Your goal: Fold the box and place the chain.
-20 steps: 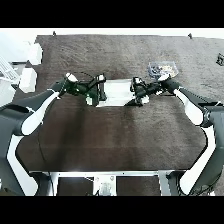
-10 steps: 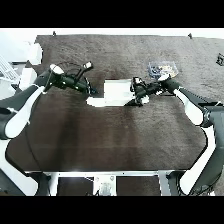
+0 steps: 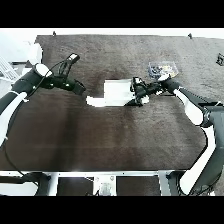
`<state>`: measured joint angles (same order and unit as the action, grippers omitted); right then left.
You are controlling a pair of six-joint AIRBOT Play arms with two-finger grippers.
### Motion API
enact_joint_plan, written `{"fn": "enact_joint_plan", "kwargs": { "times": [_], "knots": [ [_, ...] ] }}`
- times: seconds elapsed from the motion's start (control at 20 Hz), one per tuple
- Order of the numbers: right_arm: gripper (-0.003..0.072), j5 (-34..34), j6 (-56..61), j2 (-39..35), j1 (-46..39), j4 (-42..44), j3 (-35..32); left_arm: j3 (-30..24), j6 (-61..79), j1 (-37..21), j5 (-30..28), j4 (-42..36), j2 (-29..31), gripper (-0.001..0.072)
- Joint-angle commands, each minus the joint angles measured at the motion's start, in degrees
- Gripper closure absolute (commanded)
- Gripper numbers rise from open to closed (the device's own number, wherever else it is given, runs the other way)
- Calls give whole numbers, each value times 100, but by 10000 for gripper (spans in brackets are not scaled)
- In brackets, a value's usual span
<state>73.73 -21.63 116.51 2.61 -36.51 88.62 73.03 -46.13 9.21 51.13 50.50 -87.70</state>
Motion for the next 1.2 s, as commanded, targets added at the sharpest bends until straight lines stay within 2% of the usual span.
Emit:
{"fn": "enact_joint_plan", "kwargs": {
  "times": [0.0,0.2,0.3,0.6,0.85,1.15],
  "knots": [
    [146,2,2,2,7,2,-2,-291,-1008,-177,-216,284,146,692],
    [147,2,2,2,7,2,-2,-289,-1147,-765,162,-131,-74,693],
    [147,2,2,2,7,2,-2,-284,-1132,-822,459,-302,-376,693],
    [147,0,2,2,7,2,-2,-284,-597,-555,413,-1333,-1252,693],
    [147,2,2,2,7,2,-2,-284,-612,-109,387,-1403,-1541,692],
    [147,2,2,2,7,2,-2,-271,-321,175,243,-1812,-1567,691]
  ]
}}
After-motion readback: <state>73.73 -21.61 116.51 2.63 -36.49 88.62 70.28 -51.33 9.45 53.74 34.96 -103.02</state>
